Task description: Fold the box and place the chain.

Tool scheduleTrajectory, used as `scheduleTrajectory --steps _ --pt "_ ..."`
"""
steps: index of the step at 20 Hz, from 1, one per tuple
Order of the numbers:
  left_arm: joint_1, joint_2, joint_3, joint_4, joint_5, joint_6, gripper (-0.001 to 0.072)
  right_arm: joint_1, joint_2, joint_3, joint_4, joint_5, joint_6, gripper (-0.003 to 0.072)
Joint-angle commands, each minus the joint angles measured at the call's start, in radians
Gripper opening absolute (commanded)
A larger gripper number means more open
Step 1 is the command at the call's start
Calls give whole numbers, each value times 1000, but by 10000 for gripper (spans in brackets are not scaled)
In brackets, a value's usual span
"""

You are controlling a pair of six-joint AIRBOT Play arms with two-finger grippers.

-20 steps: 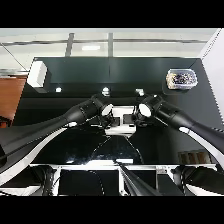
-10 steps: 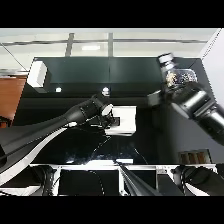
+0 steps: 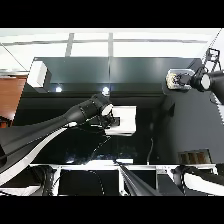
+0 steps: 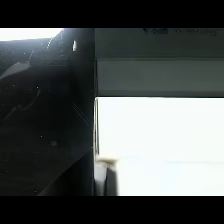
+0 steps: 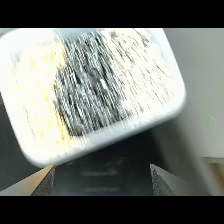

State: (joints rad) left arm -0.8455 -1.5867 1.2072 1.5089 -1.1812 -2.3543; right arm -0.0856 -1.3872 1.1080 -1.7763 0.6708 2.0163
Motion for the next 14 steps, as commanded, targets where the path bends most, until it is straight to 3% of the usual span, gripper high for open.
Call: scheduleTrajectory --steps 1,4,6,8,9,10,13,14 --pt "3 0 0 1 2 0 26 -78 -250 264 189 66 -146 720" --pt "13 0 0 0 1 0 26 -77 -441 509 192 248 -166 720" --pt "19 0 0 0 1 0 26 -77 -513 588 225 297 -198 719" --pt "20 0 0 1 2 1 26 -77 -541 604 258 290 -207 600" --pt "19 0 0 1 0 1 26 -77 -547 604 258 291 -207 600" --pt "19 0 0 0 -1 0 26 -77 -550 604 258 295 -207 548" --pt "19 0 0 -2 -1 0 26 -79 -554 604 257 298 -208 327" --pt "19 1 0 -3 -2 0 26 -79 -554 604 257 302 -208 302"
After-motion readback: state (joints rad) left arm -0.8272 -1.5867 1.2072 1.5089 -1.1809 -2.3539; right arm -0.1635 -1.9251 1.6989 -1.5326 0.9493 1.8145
